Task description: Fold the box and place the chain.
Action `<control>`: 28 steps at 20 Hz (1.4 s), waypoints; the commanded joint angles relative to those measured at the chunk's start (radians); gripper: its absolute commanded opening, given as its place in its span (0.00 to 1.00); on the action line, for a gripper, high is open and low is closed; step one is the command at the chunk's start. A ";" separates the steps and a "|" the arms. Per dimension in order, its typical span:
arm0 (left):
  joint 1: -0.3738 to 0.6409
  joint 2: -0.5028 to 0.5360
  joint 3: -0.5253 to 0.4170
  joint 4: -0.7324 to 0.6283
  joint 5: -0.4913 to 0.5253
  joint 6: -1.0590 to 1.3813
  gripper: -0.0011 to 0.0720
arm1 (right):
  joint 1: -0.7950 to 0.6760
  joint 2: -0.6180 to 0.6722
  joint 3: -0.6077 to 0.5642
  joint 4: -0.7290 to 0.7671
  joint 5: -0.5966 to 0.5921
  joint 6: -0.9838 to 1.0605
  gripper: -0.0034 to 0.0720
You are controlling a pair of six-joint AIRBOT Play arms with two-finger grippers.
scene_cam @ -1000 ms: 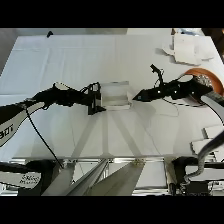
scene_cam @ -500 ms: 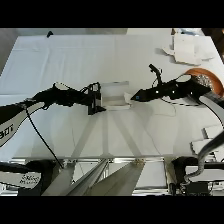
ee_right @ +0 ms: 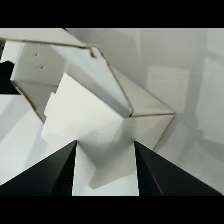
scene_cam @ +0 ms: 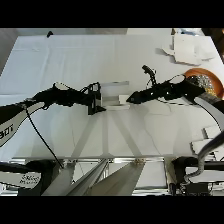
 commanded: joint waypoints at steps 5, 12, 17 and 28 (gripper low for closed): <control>0.000 0.000 0.000 0.000 0.000 0.001 0.23 | 0.031 0.001 0.000 -0.113 -0.130 0.060 0.59; 0.000 0.001 0.000 0.000 0.000 0.001 0.23 | 0.033 0.002 0.000 -0.111 -0.166 0.061 0.59; 0.000 0.001 0.000 0.000 0.000 0.001 0.23 | 0.113 0.034 0.001 -0.276 -0.274 0.190 0.59; 0.000 0.000 0.000 0.000 0.000 0.001 0.23 | 0.309 0.110 0.013 -0.797 -0.367 0.689 0.56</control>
